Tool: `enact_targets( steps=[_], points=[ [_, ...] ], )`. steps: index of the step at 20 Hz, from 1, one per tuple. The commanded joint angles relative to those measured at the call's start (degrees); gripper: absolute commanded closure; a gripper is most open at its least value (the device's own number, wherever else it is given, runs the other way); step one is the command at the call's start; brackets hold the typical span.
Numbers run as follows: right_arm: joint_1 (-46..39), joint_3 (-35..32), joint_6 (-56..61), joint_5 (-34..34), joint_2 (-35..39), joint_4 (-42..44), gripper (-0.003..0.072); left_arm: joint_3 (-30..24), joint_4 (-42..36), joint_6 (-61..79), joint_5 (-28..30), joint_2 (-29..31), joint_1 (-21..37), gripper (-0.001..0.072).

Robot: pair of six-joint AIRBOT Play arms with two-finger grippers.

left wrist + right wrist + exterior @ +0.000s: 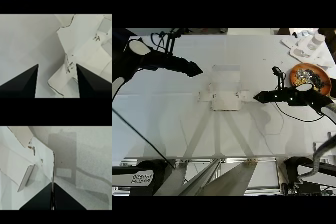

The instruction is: Fold the box and place the chain.

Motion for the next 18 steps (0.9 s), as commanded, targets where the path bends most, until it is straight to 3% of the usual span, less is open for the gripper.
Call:
enact_targets(
  steps=[1, 6, 18],
  points=[
    [0.07, -0.02, 0.02, 0.02, 0.04, 0.02, 0.0676, 9.55, -0.24, 4.7, -9.44, -10.43, -0.07, 0.0176],
    [0.07, -0.02, 0.02, 0.02, 0.04, 0.02, 0.0676, 15.45, -7.13, 8.07, -12.41, -19.06, -0.42, 0.0177],
    [0.07, 0.0, 0.02, 0.02, 0.04, 0.02, 0.0676, 15.43, -7.69, 17.57, -12.31, -21.55, -6.01, 0.0194]
  ],
)
